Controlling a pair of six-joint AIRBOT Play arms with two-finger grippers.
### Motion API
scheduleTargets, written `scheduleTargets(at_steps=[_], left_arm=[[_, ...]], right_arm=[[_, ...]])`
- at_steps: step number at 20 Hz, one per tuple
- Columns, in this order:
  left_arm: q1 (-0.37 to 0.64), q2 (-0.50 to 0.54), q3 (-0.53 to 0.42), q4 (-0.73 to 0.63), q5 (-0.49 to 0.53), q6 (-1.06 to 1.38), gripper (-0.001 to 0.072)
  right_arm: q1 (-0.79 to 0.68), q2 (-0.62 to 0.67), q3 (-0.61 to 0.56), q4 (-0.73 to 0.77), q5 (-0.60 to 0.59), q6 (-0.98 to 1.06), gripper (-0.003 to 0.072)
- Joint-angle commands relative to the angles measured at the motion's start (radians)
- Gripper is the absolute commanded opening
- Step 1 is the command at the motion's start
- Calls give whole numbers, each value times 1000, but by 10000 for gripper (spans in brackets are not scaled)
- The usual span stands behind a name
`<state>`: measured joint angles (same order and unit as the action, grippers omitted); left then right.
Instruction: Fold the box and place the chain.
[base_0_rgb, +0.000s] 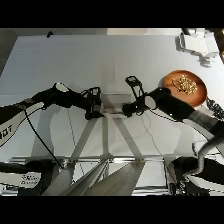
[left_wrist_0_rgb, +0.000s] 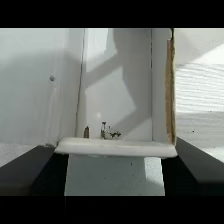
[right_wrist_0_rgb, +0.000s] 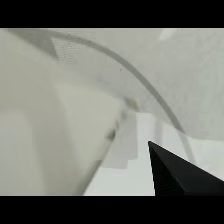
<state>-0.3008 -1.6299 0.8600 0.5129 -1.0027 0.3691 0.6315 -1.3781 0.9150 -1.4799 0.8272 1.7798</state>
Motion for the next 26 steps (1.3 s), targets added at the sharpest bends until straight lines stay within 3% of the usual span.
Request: scheduleTargets(at_steps=[1, 5, 7, 10, 12, 14, 16, 17, 20, 21, 23, 26], left_arm=[[0, 0, 0, 0, 0, 0, 393], [0, 0, 0, 0, 0, 0, 393], [0, 0, 0, 0, 0, 0, 393], [0, 0, 0, 0, 0, 0, 393], [0, 0, 0, 0, 0, 0, 393], [0, 0, 0, 0, 0, 0, 393], [0, 0, 0, 0, 0, 0, 393], [0, 0, 0, 0, 0, 0, 393], [0, 0, 0, 0, 0, 0, 393], [0, 0, 0, 0, 0, 0, 393], [0, 0, 0, 0, 0, 0, 393], [0, 0, 0, 0, 0, 0, 393]], right_arm=[[30, -58, 91, -99, 83, 178, 528], [30, -117, 158, -124, 206, 303, 516], [36, -137, 161, -138, 208, 387, 515], [60, -164, 161, -172, 200, 526, 432], [73, -182, 161, -167, 169, 607, 428], [87, -190, 161, -164, 132, 633, 304], [94, -191, 161, -164, 95, 634, 78], [95, -191, 161, -164, 91, 653, 10], [96, -190, 161, -164, 92, 658, 12], [96, -185, 161, -164, 92, 658, 85], [96, -163, 161, -164, 92, 653, 554], [95, -97, 161, -164, 150, 643, 588]])
